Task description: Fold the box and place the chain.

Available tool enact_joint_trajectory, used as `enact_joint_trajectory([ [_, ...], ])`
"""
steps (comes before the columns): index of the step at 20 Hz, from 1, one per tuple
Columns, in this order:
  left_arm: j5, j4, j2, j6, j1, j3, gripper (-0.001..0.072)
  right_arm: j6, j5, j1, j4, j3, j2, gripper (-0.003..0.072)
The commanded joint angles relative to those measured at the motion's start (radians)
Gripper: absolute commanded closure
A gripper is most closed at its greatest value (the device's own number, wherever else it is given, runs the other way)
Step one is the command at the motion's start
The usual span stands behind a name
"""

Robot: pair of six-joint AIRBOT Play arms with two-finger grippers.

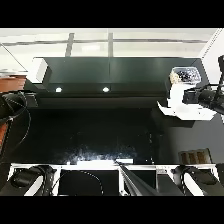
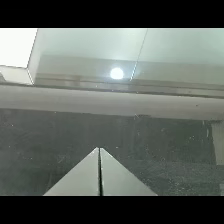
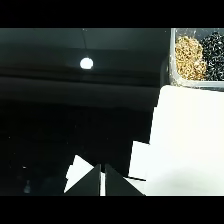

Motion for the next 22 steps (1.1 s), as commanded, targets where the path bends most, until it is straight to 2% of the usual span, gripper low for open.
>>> enact_joint_trajectory([
  [1,0.0,0.0,0.001,0.0,0.0,0.0,0.0678,0.0,0.0,0.001,0.0,0.0,0.0,0.0646],
  [15,0.003,0.001,0.001,0.0,0.0,0.0,0.0678,0.0,-0.002,0.001,0.03,0.0,0.0,0.0646],
  [17,0.051,0.0,0.0,0.0,0.0,-0.001,0.0678,0.0,-0.007,0.001,0.058,0.0,0.0,0.0646],
  [20,0.121,0.0,-0.002,0.0,0.0,-0.001,0.0677,0.0,-0.08,0.001,0.071,0.0,0.0,0.0645],
  [21,0.138,0.0,-0.005,0.0,0.001,-0.001,0.0677,0.001,-0.111,0.001,0.071,0.0,0.0,0.0611],
  [22,0.149,0.0,-0.01,0.0,0.001,-0.001,0.067,0.024,-0.121,0.001,0.071,0.0,0.0,0.0249],
])
